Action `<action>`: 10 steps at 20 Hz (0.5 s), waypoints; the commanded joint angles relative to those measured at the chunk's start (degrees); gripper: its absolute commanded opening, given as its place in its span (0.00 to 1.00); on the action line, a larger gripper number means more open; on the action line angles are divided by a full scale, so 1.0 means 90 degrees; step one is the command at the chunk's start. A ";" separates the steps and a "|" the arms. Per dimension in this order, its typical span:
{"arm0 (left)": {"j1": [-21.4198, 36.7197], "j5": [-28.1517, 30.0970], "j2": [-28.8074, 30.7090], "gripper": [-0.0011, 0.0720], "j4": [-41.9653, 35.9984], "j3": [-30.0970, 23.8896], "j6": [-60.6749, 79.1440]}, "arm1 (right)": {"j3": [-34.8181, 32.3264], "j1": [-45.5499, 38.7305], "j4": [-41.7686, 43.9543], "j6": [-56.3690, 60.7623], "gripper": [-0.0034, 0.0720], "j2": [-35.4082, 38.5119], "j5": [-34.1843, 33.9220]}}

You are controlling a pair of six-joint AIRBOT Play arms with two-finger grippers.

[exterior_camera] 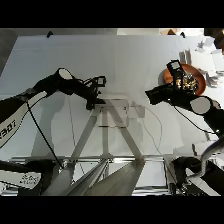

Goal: Fold the box and place the chain.

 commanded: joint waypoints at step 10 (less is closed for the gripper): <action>0.0010 0.0199 -0.0243 0.02 0.0012 0.0002 0.0063 | 0.0007 0.0000 0.0005 0.0000 0.67 0.0005 0.0000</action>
